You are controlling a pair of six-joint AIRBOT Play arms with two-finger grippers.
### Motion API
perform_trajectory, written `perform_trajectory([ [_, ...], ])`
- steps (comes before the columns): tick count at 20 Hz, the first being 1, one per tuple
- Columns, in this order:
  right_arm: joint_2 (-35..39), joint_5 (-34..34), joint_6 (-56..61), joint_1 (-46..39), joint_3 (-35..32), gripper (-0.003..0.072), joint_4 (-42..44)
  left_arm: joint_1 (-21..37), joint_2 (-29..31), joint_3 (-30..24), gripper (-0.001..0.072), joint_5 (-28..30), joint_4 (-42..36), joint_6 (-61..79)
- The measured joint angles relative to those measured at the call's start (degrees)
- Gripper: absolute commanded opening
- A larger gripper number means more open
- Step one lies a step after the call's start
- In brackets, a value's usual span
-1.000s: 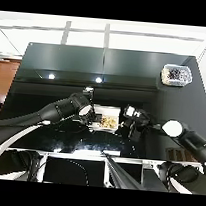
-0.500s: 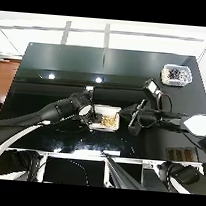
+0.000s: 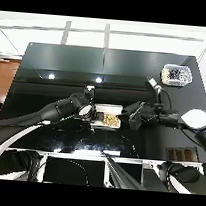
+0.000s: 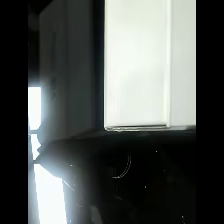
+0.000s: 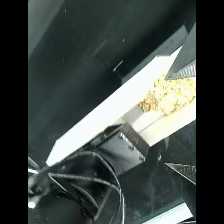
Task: Fold the box and place the chain.
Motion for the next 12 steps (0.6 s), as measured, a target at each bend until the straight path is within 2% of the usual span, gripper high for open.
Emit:
perform_trajectory([
  [1,0.3,1.1,0.1,-1.6,0.3,0.0587,-0.2,0.0,0.0,0.0,0.0566,0.1,-0.3,-0.5],
  [4,1.8,3.8,0.5,-6.8,0.7,0.0588,-0.4,0.0,0.4,0.8,0.0571,-0.8,-1.2,-0.3],
  [7,3.0,5.8,0.7,-11.3,0.8,0.0588,-0.5,0.1,3.0,1.8,0.0571,-4.6,-0.7,5.8],
  [10,3.5,6.6,0.9,-14.8,0.9,0.0588,-0.7,1.6,8.4,1.4,0.0571,-9.6,0.2,18.8],
  [12,3.6,6.7,0.9,-16.3,0.9,0.0588,-0.7,5.0,13.3,-0.6,0.0571,-12.9,-1.2,31.1],
])
